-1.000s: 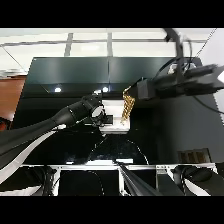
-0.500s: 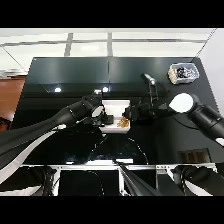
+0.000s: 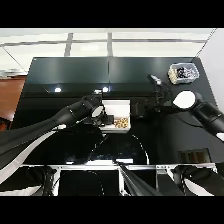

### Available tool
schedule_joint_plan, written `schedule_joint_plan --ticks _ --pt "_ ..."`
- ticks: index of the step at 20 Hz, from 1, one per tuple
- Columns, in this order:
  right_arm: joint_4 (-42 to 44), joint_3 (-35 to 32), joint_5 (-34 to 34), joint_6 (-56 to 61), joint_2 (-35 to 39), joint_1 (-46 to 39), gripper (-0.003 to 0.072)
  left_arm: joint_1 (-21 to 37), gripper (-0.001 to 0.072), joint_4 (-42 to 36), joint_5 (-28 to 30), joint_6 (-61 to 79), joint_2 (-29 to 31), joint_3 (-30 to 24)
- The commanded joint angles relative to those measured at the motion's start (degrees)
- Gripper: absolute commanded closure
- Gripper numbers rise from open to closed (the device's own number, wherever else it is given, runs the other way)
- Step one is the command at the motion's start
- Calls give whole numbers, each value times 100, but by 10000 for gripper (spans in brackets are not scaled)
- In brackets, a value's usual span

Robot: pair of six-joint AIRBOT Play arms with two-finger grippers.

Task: Fold the box and place the chain.

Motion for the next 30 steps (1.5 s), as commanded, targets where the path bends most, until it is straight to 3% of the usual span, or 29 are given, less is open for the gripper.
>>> schedule_joint_plan --ticks 1,5,6,7,8,12,14,16,18,20,22,23,24,25,28,30 --pt "-625 26 632 -61 173 -566 468 4 682 -2 114 4 -15 2" --pt "-699 22 697 -63 179 -627 468 4 676 -52 33 22 -11 48" --pt "-702 22 697 -63 179 -627 468 4 568 -127 -66 17 4 107" --pt "-704 22 697 -66 179 -627 468 -2 352 -179 -153 42 61 179" --pt "-710 22 697 -66 181 -627 468 -24 201 -173 -195 197 164 214" --pt "-758 22 675 -66 179 -627 468 -146 186 195 -595 1012 1097 138" --pt "-839 11 673 -63 181 -627 468 -50 185 905 -669 953 1838 -330" --pt "-874 -17 638 -63 179 -629 468 643 186 1325 -800 328 2599 -1141" --pt "-863 -101 439 -61 179 -627 468 1744 186 461 -295 717 3289 -2068" --pt "-848 -153 214 -61 179 -627 467 2802 187 -1810 450 3462 3654 -2848" --pt "-848 -157 87 -61 177 -627 467 3449 186 -3807 437 7064 3630 -3311" --pt "-833 -157 48 -59 177 -627 468 3495 178 -4155 452 8426 3620 -3427" --pt "-835 -157 37 -61 177 -627 468 3432 23 -4330 472 9759 3620 -3506" --pt "-848 -157 35 -61 175 -627 468 3344 -8 -4367 483 10651 3620 -3541" --pt "-850 -157 35 -59 175 -627 468 2931 -8 -4393 807 13073 3593 -3532" --pt "-831 -157 33 -26 175 -625 468 2850 -8 -5001 1185 13890 3222 -3515"
